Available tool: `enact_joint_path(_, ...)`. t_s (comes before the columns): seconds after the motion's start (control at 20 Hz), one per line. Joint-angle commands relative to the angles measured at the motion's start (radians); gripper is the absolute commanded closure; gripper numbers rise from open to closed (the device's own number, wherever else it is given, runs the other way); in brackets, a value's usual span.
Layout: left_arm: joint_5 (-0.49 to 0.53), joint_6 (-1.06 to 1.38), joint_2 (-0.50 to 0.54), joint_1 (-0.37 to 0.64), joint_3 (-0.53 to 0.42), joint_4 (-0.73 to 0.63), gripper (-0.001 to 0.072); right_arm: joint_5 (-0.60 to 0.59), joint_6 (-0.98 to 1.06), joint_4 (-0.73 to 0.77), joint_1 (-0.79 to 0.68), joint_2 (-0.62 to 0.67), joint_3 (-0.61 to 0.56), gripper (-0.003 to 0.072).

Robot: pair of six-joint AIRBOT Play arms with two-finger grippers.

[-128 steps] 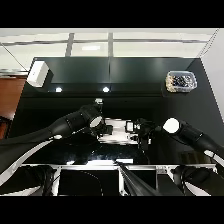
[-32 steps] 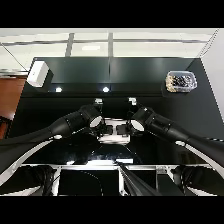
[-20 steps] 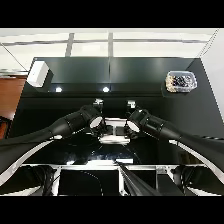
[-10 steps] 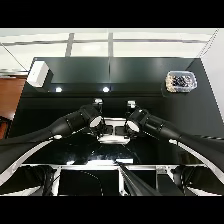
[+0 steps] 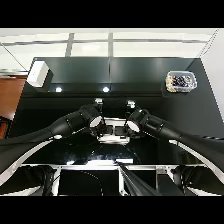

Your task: Fold the box and place the chain.

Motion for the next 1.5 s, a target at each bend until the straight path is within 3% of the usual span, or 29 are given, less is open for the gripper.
enact_joint_path(0.0,0.000,-0.002,-0.001,0.000,0.000,0.000,0.0678,0.036,-0.043,-0.001,0.000,0.029,0.005,0.0301)
enact_joint_path(0.35,0.001,-0.002,-0.001,0.000,0.000,0.000,0.0678,0.152,-0.178,-0.044,-0.005,0.285,0.016,0.0301)
enact_joint_path(0.4,0.001,-0.002,-0.001,0.000,0.000,0.000,0.0678,0.177,-0.205,-0.116,-0.005,0.334,0.016,0.0301)
enact_joint_path(0.55,0.000,-0.002,-0.001,0.000,0.000,0.000,0.0678,0.355,-0.262,-0.542,-0.023,0.396,0.014,0.0301)
enact_joint_path(0.6,-0.001,-0.002,-0.001,0.000,0.000,0.000,0.0678,0.367,-0.294,-0.645,-0.055,0.396,0.005,0.0301)
enact_joint_path(0.7,0.000,-0.002,-0.001,0.000,0.000,0.000,0.0678,0.235,-0.301,-0.735,-0.187,0.395,-0.048,0.0301)
enact_joint_path(0.75,0.000,-0.002,-0.001,0.000,0.000,0.000,0.0678,0.123,-0.293,-0.724,-0.285,0.393,-0.079,0.0300)
enact_joint_path(0.8,0.000,-0.002,-0.001,0.000,0.000,0.000,0.0678,0.019,-0.265,-0.702,-0.381,0.386,-0.103,0.0202)
enact_joint_path(0.85,0.000,-0.002,-0.001,0.000,0.000,0.000,0.0678,-0.082,-0.270,-0.652,-0.486,0.373,-0.117,-0.0034)
enact_joint_path(0.95,0.000,-0.002,-0.001,0.000,0.000,0.000,0.0678,-0.211,-0.301,-0.503,-0.673,0.318,-0.089,-0.0033)
enact_joint_path(1.05,0.000,-0.002,-0.001,0.000,0.000,0.000,0.0678,-0.265,-0.333,-0.360,-0.813,0.232,0.012,-0.0033)
enact_joint_path(1.25,0.000,-0.002,-0.001,0.000,0.000,0.000,0.0678,-0.205,-0.446,-0.158,-0.961,-0.046,0.347,-0.0033)
enact_joint_path(1.45,0.000,-0.002,-0.001,0.000,0.000,0.000,0.0678,-0.069,-0.510,-0.141,-0.996,-0.317,0.612,-0.0032)
